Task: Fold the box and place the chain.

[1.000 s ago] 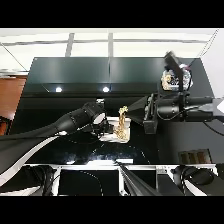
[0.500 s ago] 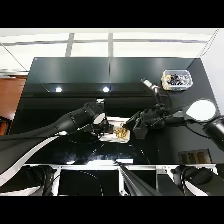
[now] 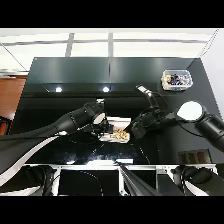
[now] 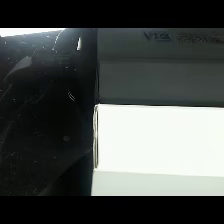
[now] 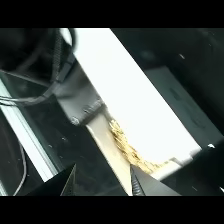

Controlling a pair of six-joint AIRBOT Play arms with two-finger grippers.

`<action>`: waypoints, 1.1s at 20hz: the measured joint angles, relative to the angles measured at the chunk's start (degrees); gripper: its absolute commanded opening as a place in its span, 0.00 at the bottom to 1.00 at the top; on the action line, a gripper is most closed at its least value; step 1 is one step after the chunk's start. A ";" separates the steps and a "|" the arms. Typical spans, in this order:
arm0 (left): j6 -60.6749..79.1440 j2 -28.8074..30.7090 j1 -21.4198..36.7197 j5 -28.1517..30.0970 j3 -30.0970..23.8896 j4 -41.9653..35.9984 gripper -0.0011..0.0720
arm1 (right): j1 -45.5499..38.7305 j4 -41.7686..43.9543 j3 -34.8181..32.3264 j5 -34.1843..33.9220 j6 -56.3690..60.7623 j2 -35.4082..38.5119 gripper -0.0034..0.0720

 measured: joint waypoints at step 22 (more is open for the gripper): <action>26.16 26.14 5.90 -6.45 -1.36 1.20 0.98 | -17.27 -1.18 0.79 10.95 0.83 11.98 0.59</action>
